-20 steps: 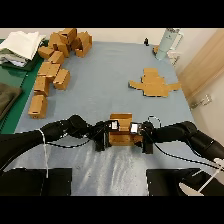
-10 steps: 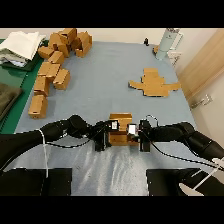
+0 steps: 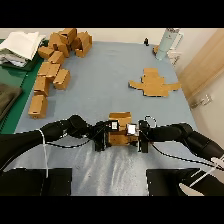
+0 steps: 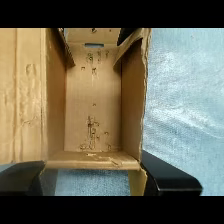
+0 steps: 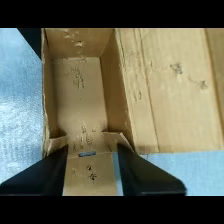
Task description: Fold the box.
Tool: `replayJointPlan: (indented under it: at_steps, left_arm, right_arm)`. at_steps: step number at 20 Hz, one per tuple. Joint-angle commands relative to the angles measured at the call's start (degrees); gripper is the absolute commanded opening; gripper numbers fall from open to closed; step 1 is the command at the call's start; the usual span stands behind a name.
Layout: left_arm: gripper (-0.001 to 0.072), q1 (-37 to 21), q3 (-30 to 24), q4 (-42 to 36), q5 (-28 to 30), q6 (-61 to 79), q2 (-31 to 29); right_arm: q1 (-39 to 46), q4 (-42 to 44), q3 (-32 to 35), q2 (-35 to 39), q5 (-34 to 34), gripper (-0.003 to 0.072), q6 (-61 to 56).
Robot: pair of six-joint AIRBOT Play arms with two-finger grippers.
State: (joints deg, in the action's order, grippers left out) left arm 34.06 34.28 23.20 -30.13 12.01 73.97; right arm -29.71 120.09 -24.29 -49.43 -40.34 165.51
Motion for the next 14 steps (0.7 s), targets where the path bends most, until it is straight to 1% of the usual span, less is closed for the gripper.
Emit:
replayJointPlan:
  at_steps: [1,4,5,6,7,8,9,12,13,14]
  left_arm:
    - [0.0555,0.0,0.1,0.0,0.0,0.0,0.0]
    - [0.0555,0.0,0.1,0.0,0.0,0.0,0.0]
    - [0.0554,0.0,0.1,0.0,0.0,0.0,0.0]
    - [0.0554,0.0,0.1,0.0,0.0,0.0,0.0]
    - [0.0555,0.0,0.1,0.0,0.0,0.0,0.0]
    - [0.0555,0.0,0.1,0.0,0.0,0.0,0.0]
    - [0.0555,0.0,0.1,0.0,0.0,0.0,0.0]
    - [0.0555,0.0,0.1,0.0,0.0,0.0,0.0]
    - [0.0555,0.0,0.1,0.0,0.0,0.0,0.0]
    - [0.0555,0.0,0.1,0.0,0.0,0.0,0.0]
  right_arm:
    - [-0.1,1.2,0.1,-1.0,-0.1,0.0611,0.6]
    - [0.0,0.7,0.1,-0.9,-0.2,0.0597,0.6]
    - [0.0,0.0,0.1,-0.8,-0.2,0.0557,-0.2]
    - [0.0,-2.3,-0.1,-0.3,-0.8,0.0339,-4.9]
    - [0.0,-6.5,-0.5,0.6,-1.7,0.0192,-13.2]
    - [0.0,-13.4,-1.4,2.0,-3.7,0.0036,-24.9]
    - [0.0,-21.8,-2.4,3.6,-5.9,0.0006,-37.6]
    - [0.7,-48.8,-5.0,8.2,-15.1,0.0006,-79.8]
    - [1.9,-56.8,-4.9,9.1,-18.4,0.0005,-92.0]
    - [4.0,-61.1,-4.5,9.2,-20.4,0.0005,-99.1]
